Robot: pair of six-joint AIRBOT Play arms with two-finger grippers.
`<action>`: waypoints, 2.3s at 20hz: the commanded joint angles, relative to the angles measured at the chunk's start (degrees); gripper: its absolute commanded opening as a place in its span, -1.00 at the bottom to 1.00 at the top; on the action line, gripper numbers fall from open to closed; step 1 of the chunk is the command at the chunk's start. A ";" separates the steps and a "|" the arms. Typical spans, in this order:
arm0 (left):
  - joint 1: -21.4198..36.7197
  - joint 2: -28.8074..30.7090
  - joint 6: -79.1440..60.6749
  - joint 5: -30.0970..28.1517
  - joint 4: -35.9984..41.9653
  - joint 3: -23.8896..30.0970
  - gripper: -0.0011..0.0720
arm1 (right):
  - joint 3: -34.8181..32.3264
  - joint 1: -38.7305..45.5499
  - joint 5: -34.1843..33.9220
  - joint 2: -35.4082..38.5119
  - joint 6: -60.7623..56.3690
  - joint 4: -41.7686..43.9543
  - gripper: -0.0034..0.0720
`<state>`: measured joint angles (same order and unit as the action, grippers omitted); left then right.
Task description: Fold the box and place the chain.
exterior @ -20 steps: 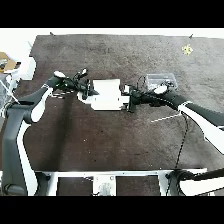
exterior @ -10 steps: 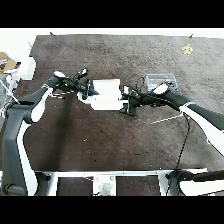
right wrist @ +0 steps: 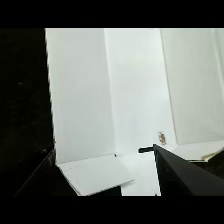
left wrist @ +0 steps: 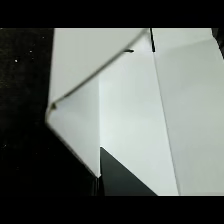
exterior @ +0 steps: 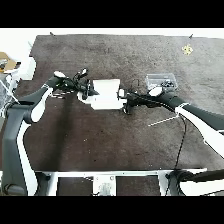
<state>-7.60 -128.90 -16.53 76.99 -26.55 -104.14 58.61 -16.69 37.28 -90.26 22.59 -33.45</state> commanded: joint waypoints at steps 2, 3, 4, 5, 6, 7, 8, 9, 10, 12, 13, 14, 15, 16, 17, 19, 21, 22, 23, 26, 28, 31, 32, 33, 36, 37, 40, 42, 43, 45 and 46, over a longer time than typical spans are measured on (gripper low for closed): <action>0.02 0.02 -0.02 -0.02 -0.02 -0.02 -0.94 | 1.03 3.52 0.44 1.57 0.11 4.24 0.89; 0.02 0.02 -0.02 -0.02 -0.02 -0.02 -0.94 | 2.05 4.50 2.14 0.74 0.11 5.62 0.89; 0.02 0.02 -0.02 -0.02 -0.02 -0.02 -0.94 | 3.34 5.27 3.65 -0.20 0.13 6.56 0.90; 0.02 0.02 -0.02 -0.02 -0.02 -0.02 -0.94 | 4.94 5.92 5.66 -1.38 0.09 7.02 0.90; 0.02 0.02 -0.02 -0.02 -0.02 -0.02 -0.94 | 6.73 6.36 7.69 -2.78 -0.48 7.15 0.90; 0.04 0.02 -0.02 -0.02 -0.02 -0.02 -0.94 | 8.26 6.64 9.62 -4.26 -1.14 6.95 0.90; 0.02 0.02 -0.02 -0.02 -0.02 -0.02 -0.94 | 9.57 6.95 11.23 -5.42 -1.44 6.73 0.90; 0.02 0.02 -0.02 -0.02 -0.02 -0.02 -0.94 | 10.91 7.34 13.00 -6.82 -1.44 6.78 0.91; 0.02 0.02 -0.02 -0.02 -0.04 -0.02 -0.94 | 12.17 7.78 14.16 -8.00 -2.01 6.93 0.92; 0.02 0.02 -0.02 -0.02 -0.02 -0.02 -0.94 | 14.95 8.70 17.09 -10.58 -3.43 6.93 0.92; 0.02 0.02 -0.02 -0.02 -0.04 -0.02 -0.94 | 16.44 9.14 18.73 -11.78 -3.52 6.93 0.92; 0.02 0.02 -0.02 -0.02 -0.04 -0.02 -0.94 | 18.05 9.42 20.33 -13.09 -4.37 6.93 0.91; 0.02 0.02 -0.02 -0.02 -0.04 -0.02 -0.94 | 19.67 9.57 21.84 -14.25 -4.96 6.88 0.92; 0.02 0.02 -0.02 -0.02 -0.02 -0.02 -0.94 | 21.05 9.57 22.60 -15.41 -5.55 6.91 0.91; 0.02 0.02 -0.02 -0.02 -0.04 -0.02 -0.94 | 22.71 9.57 23.39 -16.76 -6.01 6.88 0.91; 0.02 0.02 -0.02 -0.02 -0.02 -0.02 -0.94 | 25.49 9.60 24.50 -19.12 -6.58 6.88 0.91; 0.02 0.02 -0.02 -0.02 -0.02 -0.02 -0.94 | 27.30 9.60 25.57 -20.83 -6.80 6.91 0.91; 0.02 0.02 -0.02 -0.02 -0.02 -0.02 -0.94 | 28.24 9.60 26.45 -21.64 -6.82 6.91 0.91; 0.02 0.02 -0.02 -0.02 -0.02 -0.02 -0.94 | 29.18 9.60 27.10 -22.45 -6.82 6.93 0.91; 0.04 0.02 -0.02 -0.02 -0.02 -0.02 -0.94 | 32.11 9.22 29.16 -24.92 -6.82 7.17 0.91; 0.02 0.02 -0.02 -0.02 -0.02 -0.02 -0.94 | 33.99 8.83 31.15 -26.67 -6.82 7.15 0.91; 0.02 0.02 -0.02 -0.02 -0.02 -0.02 -0.94 | 35.36 8.13 32.83 -28.41 -6.82 7.13 0.91; 0.02 0.02 -0.02 -0.02 -0.02 -0.02 -0.94 | 35.36 7.87 33.11 -28.70 -6.84 7.10 0.91; 0.02 0.02 -0.02 -0.02 -0.04 -0.02 -0.94 | 35.36 7.63 33.11 -28.87 -6.84 6.69 0.91; 0.04 0.02 -0.02 -0.02 -0.02 -0.02 -0.94 | 35.36 7.61 33.24 -29.46 -7.26 6.69 0.91; 0.02 0.02 -0.02 -0.02 -0.02 -0.02 -0.94 | 35.36 7.61 33.29 -29.53 -7.26 6.69 0.91; 0.04 0.02 -0.02 -0.02 -0.02 -0.02 -0.94 | 35.36 7.58 33.05 -29.53 -7.19 6.47 0.89; 0.02 0.02 -0.02 -0.02 -0.02 -0.02 -0.94 | 35.36 7.56 33.07 -29.53 -7.19 5.09 0.89; 0.02 0.02 -0.02 -0.02 -0.02 -0.02 -0.94 | 35.36 7.48 33.07 -29.53 -7.17 4.35 0.89; 0.02 0.02 -0.02 -0.02 -0.02 -0.02 -0.94 | 35.36 7.30 33.07 -29.53 -6.91 4.11 0.89; 0.04 0.02 -0.02 -0.02 -0.02 -0.02 -0.94 | 35.36 7.19 33.05 -29.53 -6.60 4.11 0.85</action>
<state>-7.57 -128.90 -16.56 77.01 -26.59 -104.09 93.91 -9.28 70.26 -119.74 15.44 -28.49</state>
